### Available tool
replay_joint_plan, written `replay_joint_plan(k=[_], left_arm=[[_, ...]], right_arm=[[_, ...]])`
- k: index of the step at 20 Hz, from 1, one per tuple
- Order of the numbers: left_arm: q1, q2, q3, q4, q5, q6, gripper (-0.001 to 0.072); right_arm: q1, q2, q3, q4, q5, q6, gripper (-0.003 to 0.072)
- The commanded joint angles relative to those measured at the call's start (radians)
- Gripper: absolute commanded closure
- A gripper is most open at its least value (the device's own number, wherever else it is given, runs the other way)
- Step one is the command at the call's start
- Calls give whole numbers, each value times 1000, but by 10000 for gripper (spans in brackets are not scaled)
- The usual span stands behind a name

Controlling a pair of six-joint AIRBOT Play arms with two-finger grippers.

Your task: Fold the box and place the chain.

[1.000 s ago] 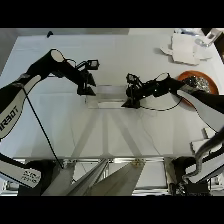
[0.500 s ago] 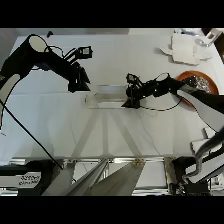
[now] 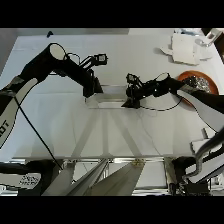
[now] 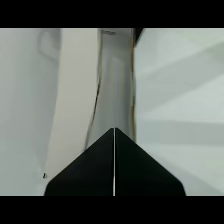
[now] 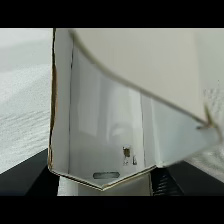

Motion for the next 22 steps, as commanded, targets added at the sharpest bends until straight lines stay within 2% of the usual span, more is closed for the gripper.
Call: replay_joint_plan(k=[1,4,6,12,16,19,22], left_arm=[[14,-75,-1,-23,245,-2,697],[36,-111,-1,-22,401,-95,698],[44,-126,-1,-22,419,-129,698],[41,-191,-1,-23,350,-137,699],[41,-193,-1,-23,327,-136,698],[42,-156,-1,-22,298,-136,697],[51,-63,-1,-22,238,-135,695]], right_arm=[[1,0,0,0,0,0,250],[1,0,0,0,0,0,250],[1,0,0,0,0,0,250],[1,0,0,0,0,0,250],[1,0,0,0,0,0,250],[1,0,0,0,0,0,250],[1,0,0,0,0,0,250]])
